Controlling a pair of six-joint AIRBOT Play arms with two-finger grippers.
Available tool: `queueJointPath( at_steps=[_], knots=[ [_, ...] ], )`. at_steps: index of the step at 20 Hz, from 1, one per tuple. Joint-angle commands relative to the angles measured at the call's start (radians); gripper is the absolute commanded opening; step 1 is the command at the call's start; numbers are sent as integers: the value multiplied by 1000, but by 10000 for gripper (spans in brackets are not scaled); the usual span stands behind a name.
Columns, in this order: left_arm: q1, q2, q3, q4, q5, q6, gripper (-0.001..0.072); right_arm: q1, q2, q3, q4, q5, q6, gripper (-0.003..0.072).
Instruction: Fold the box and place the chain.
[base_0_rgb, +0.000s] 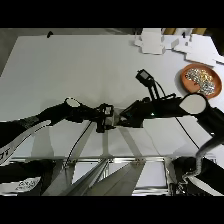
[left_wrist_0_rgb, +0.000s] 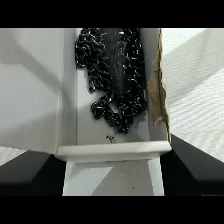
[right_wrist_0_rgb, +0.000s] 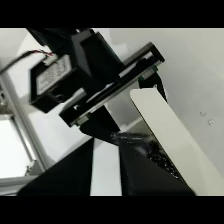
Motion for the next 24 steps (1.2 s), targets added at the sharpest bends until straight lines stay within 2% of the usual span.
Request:
queueJointPath(
  at_steps=[1, 3, 8, 12, 16, 24],
  knots=[
    [0, 0, 0, 0, 0, 0, 490, 34, -69, 3, -17, -61, -7, 232],
    [0, 0, 0, 0, 0, 0, 490, 24, -68, 50, -53, -64, -7, 232],
    [0, 0, 0, 0, 0, 0, 490, -32, -78, 205, -251, -68, -8, 224],
    [0, 0, 0, 0, 0, 0, 490, -44, -159, 203, -372, -11, -7, 222],
    [0, 0, 0, 0, 0, 0, 490, -20, -217, 174, -371, -6, -30, 221],
    [0, 0, 0, 0, 0, 0, 490, 56, -217, 159, -371, 17, -124, 223]
  ],
)
